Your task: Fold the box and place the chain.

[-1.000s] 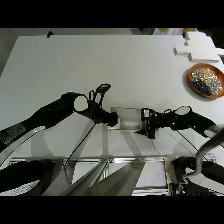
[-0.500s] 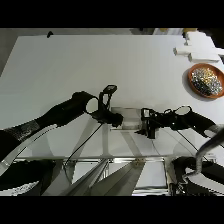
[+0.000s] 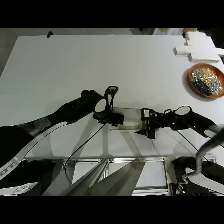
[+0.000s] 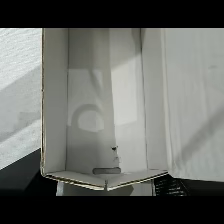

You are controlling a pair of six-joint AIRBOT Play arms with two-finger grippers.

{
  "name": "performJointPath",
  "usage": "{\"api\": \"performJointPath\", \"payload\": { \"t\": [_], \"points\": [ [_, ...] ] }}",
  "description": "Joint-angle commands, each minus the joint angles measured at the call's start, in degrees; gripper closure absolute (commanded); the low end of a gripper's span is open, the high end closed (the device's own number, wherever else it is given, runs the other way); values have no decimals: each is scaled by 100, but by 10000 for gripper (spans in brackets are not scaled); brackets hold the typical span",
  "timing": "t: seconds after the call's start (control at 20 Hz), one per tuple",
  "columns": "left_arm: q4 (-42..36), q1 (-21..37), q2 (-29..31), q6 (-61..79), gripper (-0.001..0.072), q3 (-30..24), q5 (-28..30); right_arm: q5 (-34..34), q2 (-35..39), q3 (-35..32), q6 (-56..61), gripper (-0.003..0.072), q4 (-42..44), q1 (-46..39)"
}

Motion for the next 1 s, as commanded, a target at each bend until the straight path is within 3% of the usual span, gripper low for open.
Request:
{"api": "performJointPath", "payload": {
  "t": [0.0,0.1,0.2,0.3,0.35,0.4,0.55,0.7,0.75,0.8,0.95],
  "points": [
    [302,-140,-343,-511,319,273,-363,2,-4,4,2,348,0,2],
    [387,-173,-398,-697,339,273,-415,2,-4,4,2,348,0,2],
    [479,-175,-396,-852,425,286,-540,0,-4,4,2,348,0,2],
    [586,-201,-396,-1088,441,286,-625,0,-4,4,2,348,0,2],
    [643,-225,-398,-1217,480,286,-621,0,-4,4,2,348,0,2],
    [680,-247,-398,-1241,588,286,-614,0,-4,4,2,348,0,2],
    [811,-299,-409,-1248,697,286,-601,0,-4,4,2,348,0,2],
    [929,-319,-407,-1373,701,286,-610,0,-4,4,2,348,0,2],
    [944,-334,-407,-1370,669,286,-597,0,-4,4,2,348,0,2],
    [949,-334,-407,-1368,581,286,-592,2,-4,4,2,348,0,2],
    [988,-321,-396,-1351,558,350,-623,0,-4,4,2,348,0,2]
  ]
}}
